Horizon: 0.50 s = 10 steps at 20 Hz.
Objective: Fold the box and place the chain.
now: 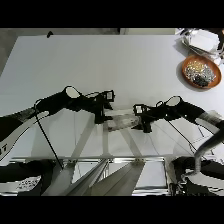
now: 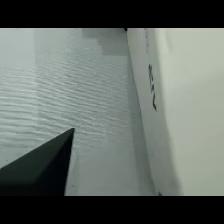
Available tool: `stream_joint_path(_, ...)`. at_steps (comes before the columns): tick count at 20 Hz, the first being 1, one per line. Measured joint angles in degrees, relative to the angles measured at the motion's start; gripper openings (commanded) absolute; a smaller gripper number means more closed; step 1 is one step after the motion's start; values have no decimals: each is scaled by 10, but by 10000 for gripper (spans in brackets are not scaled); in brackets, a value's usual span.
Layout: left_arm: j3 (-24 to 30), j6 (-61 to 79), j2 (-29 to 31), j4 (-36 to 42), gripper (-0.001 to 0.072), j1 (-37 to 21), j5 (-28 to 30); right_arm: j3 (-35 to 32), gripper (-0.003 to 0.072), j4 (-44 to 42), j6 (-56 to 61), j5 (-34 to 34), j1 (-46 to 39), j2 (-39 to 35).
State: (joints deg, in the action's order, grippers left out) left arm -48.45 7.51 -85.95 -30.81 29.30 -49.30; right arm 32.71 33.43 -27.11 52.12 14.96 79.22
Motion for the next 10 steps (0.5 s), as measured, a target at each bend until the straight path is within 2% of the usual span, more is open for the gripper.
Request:
stream_joint_path(4,0,-14,32,-19,651,-16,-5,0,411,-2,2,-2,0,0)
stream_joint_path(8,0,-82,81,-94,645,-43,-18,0,411,-3,3,-4,0,0)
stream_joint_path(9,0,-105,99,-117,588,-50,-24,0,411,-3,3,-4,0,0)
stream_joint_path(10,0,-127,116,-134,415,-55,-34,0,411,-3,3,-4,0,0)
